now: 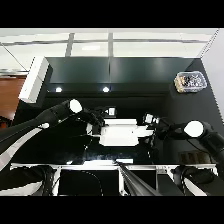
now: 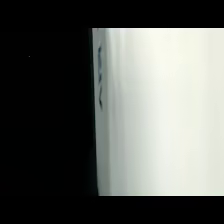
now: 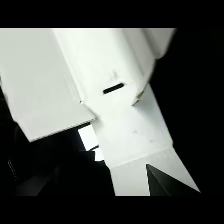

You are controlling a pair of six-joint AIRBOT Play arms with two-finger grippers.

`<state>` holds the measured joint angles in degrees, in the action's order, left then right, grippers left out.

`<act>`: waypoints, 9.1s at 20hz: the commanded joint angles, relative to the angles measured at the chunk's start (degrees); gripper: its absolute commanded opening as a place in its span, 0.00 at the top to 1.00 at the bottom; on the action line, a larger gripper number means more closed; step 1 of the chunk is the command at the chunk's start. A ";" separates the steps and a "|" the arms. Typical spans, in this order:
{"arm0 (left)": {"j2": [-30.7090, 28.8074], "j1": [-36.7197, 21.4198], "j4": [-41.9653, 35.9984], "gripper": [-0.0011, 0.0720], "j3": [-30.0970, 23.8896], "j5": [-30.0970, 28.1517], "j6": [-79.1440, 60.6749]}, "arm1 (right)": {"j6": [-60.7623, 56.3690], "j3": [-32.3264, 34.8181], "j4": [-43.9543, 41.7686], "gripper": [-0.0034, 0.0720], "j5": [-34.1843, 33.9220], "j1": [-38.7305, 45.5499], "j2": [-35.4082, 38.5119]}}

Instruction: Fold the box and place the chain.

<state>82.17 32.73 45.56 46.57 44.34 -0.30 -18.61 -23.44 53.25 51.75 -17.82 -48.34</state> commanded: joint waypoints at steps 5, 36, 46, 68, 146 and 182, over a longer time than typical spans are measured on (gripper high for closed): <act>0.50 0.02 0.44 0.95 0.07 -0.48 -0.85 | 2.38 2.38 -1.05 0.13 -7.50 -10.36 -0.48; 0.50 0.02 0.46 0.95 0.07 -0.44 -0.85 | 22.49 -4.85 -21.70 0.13 -8.02 -4.22 -12.74; 0.50 0.02 0.44 0.95 0.07 -0.42 -0.83 | 30.49 -3.08 -21.90 0.13 -8.15 -4.11 -18.78; 0.50 0.07 0.44 0.95 0.07 2.21 -0.81 | 28.30 -3.26 -21.49 0.13 -10.67 -4.26 -19.71; -15.21 -6.88 6.36 0.95 -4.79 -3.10 48.70 | 31.26 -4.39 -21.38 0.69 -9.31 -5.51 -20.85; -10.23 1.44 -15.26 0.78 -12.39 -3.45 5.86 | 31.23 -4.39 -21.38 0.69 -9.35 -5.51 -20.85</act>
<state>70.70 34.13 34.50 34.20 41.21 5.93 12.67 -27.83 31.90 42.39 -23.29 -69.17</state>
